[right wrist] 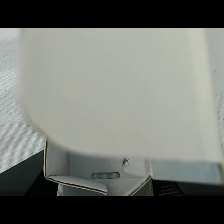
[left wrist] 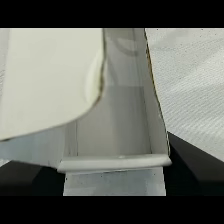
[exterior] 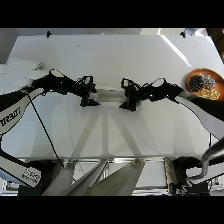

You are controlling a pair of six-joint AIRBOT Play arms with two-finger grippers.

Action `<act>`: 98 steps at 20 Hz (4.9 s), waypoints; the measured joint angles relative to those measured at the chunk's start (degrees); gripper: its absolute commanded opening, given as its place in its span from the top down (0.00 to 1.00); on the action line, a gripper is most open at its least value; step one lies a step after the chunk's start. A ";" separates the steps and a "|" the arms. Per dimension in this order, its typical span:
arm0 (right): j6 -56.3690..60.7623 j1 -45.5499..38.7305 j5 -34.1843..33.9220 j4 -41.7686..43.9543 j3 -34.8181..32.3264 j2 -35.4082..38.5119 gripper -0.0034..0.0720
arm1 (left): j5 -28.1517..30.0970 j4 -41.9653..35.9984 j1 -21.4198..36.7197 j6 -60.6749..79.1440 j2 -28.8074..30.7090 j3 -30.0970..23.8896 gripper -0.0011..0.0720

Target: Fold the box and place the chain.

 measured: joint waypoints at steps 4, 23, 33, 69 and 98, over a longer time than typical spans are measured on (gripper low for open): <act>0.02 0.00 -0.02 0.00 0.00 0.00 0.39 | 0.02 0.02 0.00 -0.02 0.00 0.00 0.31; 6.25 -0.04 1.31 -12.55 0.02 8.44 0.06 | 0.11 0.02 -0.07 -0.04 -0.02 0.00 0.31; 23.10 0.31 14.16 -22.62 0.00 22.32 0.93 | 0.07 0.04 -0.07 -0.04 -0.02 0.00 0.31; 31.78 8.90 -4.00 -30.53 0.04 23.87 0.51 | 0.00 0.11 -0.07 0.00 -0.04 0.00 0.31; 30.47 8.90 -1.29 -30.62 0.02 13.94 0.67 | 0.04 0.07 -0.04 -0.04 -0.04 0.00 0.31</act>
